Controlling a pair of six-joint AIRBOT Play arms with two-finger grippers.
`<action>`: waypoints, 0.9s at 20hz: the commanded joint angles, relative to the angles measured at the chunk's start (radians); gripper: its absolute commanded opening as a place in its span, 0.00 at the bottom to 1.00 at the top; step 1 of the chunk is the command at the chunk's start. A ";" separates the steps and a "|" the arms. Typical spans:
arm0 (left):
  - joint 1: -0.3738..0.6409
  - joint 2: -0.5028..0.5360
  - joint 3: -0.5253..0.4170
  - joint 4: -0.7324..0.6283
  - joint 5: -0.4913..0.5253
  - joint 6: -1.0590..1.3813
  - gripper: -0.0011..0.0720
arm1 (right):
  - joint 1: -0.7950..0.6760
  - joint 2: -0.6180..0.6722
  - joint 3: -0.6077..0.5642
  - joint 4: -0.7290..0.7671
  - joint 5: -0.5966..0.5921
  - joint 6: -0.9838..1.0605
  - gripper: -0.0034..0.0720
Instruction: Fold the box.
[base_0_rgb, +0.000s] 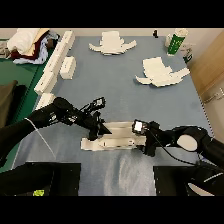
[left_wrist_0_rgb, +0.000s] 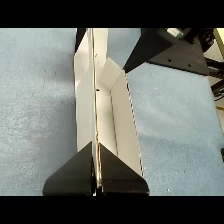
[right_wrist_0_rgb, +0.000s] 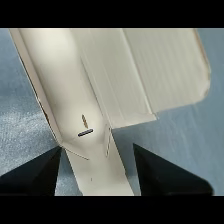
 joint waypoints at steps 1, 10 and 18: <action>0.001 0.001 0.000 0.000 0.000 0.000 0.03 | -0.192 -0.066 -0.004 0.430 0.082 -0.600 1.00; 0.001 0.001 0.000 0.000 0.000 0.000 0.03 | -0.208 -0.229 -0.002 0.557 -0.002 -0.777 1.00; 0.001 0.001 0.000 0.000 0.000 0.000 0.03 | -0.209 -0.147 -0.002 0.387 0.145 -0.617 1.00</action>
